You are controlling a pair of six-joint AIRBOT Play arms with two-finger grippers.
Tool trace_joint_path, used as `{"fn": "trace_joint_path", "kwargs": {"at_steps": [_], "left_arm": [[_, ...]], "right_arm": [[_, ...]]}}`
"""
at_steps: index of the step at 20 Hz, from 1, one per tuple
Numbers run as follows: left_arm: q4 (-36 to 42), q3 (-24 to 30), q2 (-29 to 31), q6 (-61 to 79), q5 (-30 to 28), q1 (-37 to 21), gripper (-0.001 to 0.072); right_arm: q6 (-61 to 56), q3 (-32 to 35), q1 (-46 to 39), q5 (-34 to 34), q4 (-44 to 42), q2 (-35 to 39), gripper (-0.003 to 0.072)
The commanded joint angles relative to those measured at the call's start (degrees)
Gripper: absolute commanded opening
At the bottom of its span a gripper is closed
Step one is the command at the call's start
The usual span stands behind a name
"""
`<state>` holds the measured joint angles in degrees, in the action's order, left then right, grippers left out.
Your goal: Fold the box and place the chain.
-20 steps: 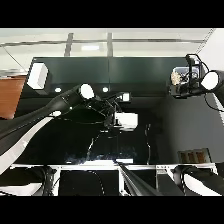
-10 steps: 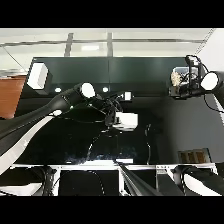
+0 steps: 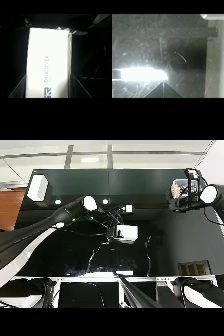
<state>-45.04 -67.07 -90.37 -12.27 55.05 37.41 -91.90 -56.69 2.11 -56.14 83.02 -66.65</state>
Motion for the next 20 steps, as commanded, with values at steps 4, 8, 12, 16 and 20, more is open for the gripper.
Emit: {"fn": "trace_joint_path", "kwargs": {"at_steps": [4, 8, 12, 16, 20], "left_arm": [[0.11, -0.04, -0.28, -0.17, 0.48, 0.42, 0.07], [-0.13, -0.04, -0.9, -0.17, 0.37, 0.79, 0.0706], [-0.15, -0.02, -1.42, -0.17, -2.58, 2.62, 0.0707], [-7.58, -0.02, -3.3, -0.17, -6.12, 5.25, 0.0707], [-8.13, -0.04, -3.5, -1.2, -6.62, 5.75, 0.0588]], "right_arm": [[0.02, 0.04, -0.04, 0.04, -0.02, 0.0, 0.0012], [0.0, 0.04, -0.02, 0.04, -0.04, 0.0, 0.0012], [0.0, 0.04, -0.04, 0.04, -0.07, 0.0, 0.0012], [0.0, 0.04, -0.04, -0.02, -0.07, 0.0, 0.0012], [0.0, 0.04, -0.04, -0.22, -0.04, 0.0, 0.0011]]}}
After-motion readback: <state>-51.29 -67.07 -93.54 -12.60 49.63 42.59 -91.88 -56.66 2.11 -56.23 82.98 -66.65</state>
